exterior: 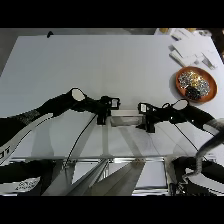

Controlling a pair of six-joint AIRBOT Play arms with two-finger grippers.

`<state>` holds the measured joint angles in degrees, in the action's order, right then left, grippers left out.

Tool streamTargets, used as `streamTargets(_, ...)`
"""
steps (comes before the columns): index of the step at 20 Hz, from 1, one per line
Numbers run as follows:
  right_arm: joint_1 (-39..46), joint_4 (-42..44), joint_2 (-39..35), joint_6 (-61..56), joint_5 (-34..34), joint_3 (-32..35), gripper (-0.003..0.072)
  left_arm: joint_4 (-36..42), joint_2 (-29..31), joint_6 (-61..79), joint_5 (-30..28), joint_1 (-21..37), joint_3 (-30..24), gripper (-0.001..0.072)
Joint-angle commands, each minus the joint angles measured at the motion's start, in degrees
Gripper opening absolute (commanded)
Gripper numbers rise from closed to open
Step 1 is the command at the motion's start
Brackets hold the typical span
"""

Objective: Fold the box and place the chain.

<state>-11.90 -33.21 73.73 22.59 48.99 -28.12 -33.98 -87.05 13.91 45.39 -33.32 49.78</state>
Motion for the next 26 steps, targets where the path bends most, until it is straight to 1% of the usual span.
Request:
streamTargets(1, 0.0, 0.0, 0.0, 0.0, -0.1, 0.0, 0.0344, 0.0, 0.0, 0.0, 0.9, 0.0, 0.1, 0.0012)
streamTargets(3, 0.0, 0.0, 0.0, 0.0, -0.1, 0.0, 0.0344, 0.0, 0.0, 0.0, 1.6, 0.0, 0.1, 0.0012)
streamTargets(4, 0.0, 0.0, 0.0, 0.0, -0.1, 0.0, 0.0344, 0.0, 0.2, 0.0, 1.6, 0.0, 0.1, 0.0037)
streamTargets(5, 0.0, 0.0, 0.0, 0.0, -0.1, 0.0, 0.0344, -0.2, 0.5, 0.0, 1.6, 0.0, 0.1, 0.0159)
streamTargets(6, 0.0, 0.0, 0.0, 0.0, -0.1, 0.0, 0.0344, -0.5, 1.0, 0.0, 1.6, 0.1, 0.1, 0.0309)
streamTargets(7, 0.0, 0.0, 0.0, 0.0, -0.1, 0.0, 0.0344, -0.8, 1.5, 0.0, 1.5, 0.2, 0.1, 0.0387)
streamTargets(8, 0.0, 0.0, 0.0, 0.0, -0.1, 0.0, 0.0344, -1.5, 2.2, 0.0, 1.5, 0.5, 0.1, 0.0410)
streamTargets(12, 0.0, 0.0, 0.0, 0.0, -0.1, 0.0, 0.0344, -4.9, 5.3, -3.2, 1.7, 1.4, 0.1, 0.0422)
streamTargets(14, 0.0, 0.0, 0.0, 0.0, -0.1, 0.0, 0.0344, -8.5, 7.3, -7.8, 2.0, 1.9, 0.1, 0.0539)
streamTargets(19, 0.0, 0.0, 0.0, 0.0, -0.1, 0.0, 0.0344, -20.2, 13.0, -20.3, 2.9, 2.7, 0.1, 0.0537)
streamTargets(22, 0.0, 0.0, 0.0, 0.0, -0.1, 0.0, 0.0344, -25.3, 16.7, -25.0, 4.7, 2.7, 0.1, 0.0524)
streamTargets(23, 0.0, 0.0, 0.0, 0.0, -0.1, 0.0, 0.0344, -25.9, 18.2, -26.3, 5.3, 2.7, 0.1, 0.0471)
streamTargets(24, 0.0, 0.0, 0.0, 0.0, -0.1, 0.0, 0.0344, -26.1, 19.5, -27.0, 6.1, 2.6, 0.1, 0.0403)
streamTargets(25, 0.0, 0.0, 0.0, 0.0, -0.1, 0.0, 0.0344, -26.1, 21.0, -27.3, 7.5, 2.5, 0.1, 0.0289)
streamTargets(26, 0.0, 0.0, 0.0, 0.0, -0.1, 0.0, 0.0344, -25.9, 22.1, -27.3, 9.5, 2.3, 0.1, 0.0137)
